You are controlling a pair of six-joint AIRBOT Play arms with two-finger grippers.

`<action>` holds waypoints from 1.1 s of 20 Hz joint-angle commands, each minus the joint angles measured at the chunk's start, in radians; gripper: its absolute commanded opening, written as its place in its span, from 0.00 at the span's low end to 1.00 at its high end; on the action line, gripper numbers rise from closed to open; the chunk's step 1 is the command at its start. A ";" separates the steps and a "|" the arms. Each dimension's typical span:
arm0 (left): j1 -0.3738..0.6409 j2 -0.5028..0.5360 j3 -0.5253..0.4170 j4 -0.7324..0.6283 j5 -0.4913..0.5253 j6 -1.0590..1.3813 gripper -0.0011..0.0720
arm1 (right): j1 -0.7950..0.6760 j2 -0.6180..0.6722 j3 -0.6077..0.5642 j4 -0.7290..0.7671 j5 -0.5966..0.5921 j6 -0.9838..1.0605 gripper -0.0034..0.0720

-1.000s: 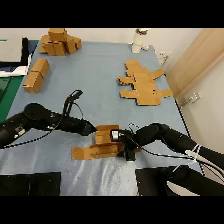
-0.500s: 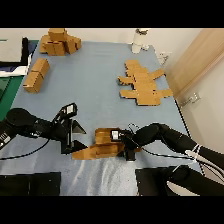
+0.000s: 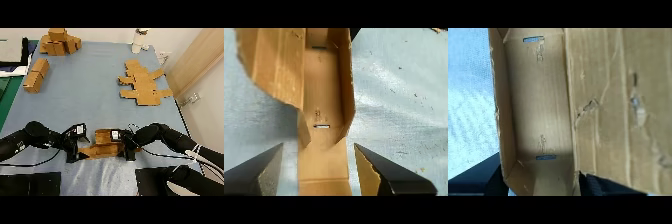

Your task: Fold the box.

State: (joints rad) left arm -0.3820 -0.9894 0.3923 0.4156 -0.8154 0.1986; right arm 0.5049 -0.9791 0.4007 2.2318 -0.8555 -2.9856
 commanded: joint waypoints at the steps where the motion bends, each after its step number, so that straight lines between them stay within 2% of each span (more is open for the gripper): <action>1: -0.063 -0.021 -0.006 -0.013 0.062 -0.008 0.97 | 0.000 0.000 0.000 -0.003 0.001 0.001 0.70; 3: -0.068 -0.021 -0.006 -0.012 0.052 -0.031 0.97 | 0.000 0.000 0.000 -0.003 0.001 0.001 0.70; 5: -0.068 -0.021 -0.006 -0.012 0.049 -0.031 0.67 | 0.000 0.000 0.000 -0.003 0.001 0.001 0.70; 9: -0.080 -0.026 -0.006 -0.013 0.056 -0.031 0.64 | 0.000 0.000 0.000 -0.003 0.001 0.001 0.70; 10: -0.089 -0.033 -0.006 -0.013 0.056 -0.032 0.48 | 0.000 0.000 0.000 -0.003 0.001 0.001 0.70; 11: -0.096 -0.042 -0.006 -0.018 0.056 -0.031 0.43 | 0.000 0.000 0.000 -0.003 0.001 0.001 0.70; 16: -0.132 -0.090 -0.006 -0.076 0.130 -0.010 0.43 | 0.000 0.000 0.000 -0.003 0.001 0.001 0.70; 17: -0.136 -0.091 -0.006 -0.075 0.143 -0.002 0.34 | 0.000 0.000 0.000 -0.003 0.001 0.001 0.70; 22: -0.136 -0.091 -0.006 -0.075 0.170 0.032 0.32 | 0.000 0.000 0.000 -0.003 0.001 0.001 0.70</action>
State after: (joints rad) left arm -0.5148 -1.0771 0.3866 0.3443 -0.6659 0.2024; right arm 0.5049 -0.9791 0.4007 2.2288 -0.8547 -2.9849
